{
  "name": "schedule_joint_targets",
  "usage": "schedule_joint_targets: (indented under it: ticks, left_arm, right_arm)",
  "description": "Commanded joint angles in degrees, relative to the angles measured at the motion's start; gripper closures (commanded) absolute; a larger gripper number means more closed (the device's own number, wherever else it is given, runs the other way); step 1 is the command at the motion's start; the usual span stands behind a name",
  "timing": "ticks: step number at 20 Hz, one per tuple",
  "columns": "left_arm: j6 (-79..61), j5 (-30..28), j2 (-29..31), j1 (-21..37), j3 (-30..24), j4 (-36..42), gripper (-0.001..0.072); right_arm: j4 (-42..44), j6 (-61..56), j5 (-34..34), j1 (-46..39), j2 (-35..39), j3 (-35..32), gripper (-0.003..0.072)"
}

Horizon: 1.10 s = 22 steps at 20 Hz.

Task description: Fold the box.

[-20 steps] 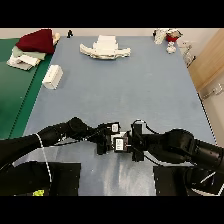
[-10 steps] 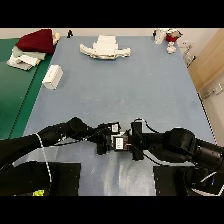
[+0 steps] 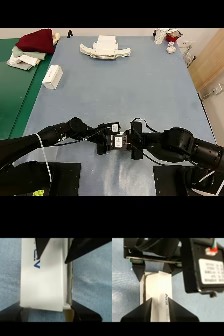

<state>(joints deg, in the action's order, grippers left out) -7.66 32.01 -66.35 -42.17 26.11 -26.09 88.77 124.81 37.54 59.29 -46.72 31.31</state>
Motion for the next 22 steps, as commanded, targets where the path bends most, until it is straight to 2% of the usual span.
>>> schedule_joint_targets:
  ticks: [1, 11, 12, 13, 14, 15, 19, 22]
  left_arm:
    - [0.0, 0.0, 0.0, 0.0, 0.0, 0.0, 0.0317]
    - [0.0, 0.0, 0.0, 0.0, 0.0, 0.0, 0.0317]
    - [0.0, 0.0, 0.0, 0.0, 0.0, 0.0, 0.0317]
    - [0.0, 0.0, 0.0, 0.0, 0.0, 0.0, 0.0317]
    - [0.0, 0.0, 0.0, 0.0, 0.0, 0.0, 0.0317]
    - [0.0, 0.0, 0.0, 0.0, 0.0, 0.0, 0.0317]
    - [0.0, 0.0, 0.0, 0.0, 0.0, 0.0, 0.0317]
    - [0.0, 0.0, 0.0, 0.0, 0.0, 0.0, 0.0317]
  right_arm:
    - [0.2, -1.8, -0.1, 0.0, -2.0, 0.0, 0.0475]
    - [3.7, -1.8, 0.6, 0.1, -2.2, 0.0, 0.0475]
    - [3.7, -1.8, 0.6, 0.1, -2.1, 0.0, 0.0461]
    - [3.7, -1.8, 0.6, 0.1, -2.0, 0.0, 0.0416]
    - [3.7, -1.8, 0.6, 0.1, -1.6, 0.0, 0.0303]
    - [4.1, -1.8, 0.6, 0.1, -1.0, 0.0, 0.0263]
    - [6.1, -2.6, 0.5, 0.1, 2.9, 0.0, 0.0263]
    - [9.8, -11.6, 0.2, 0.0, 6.7, 0.0, 0.0264]
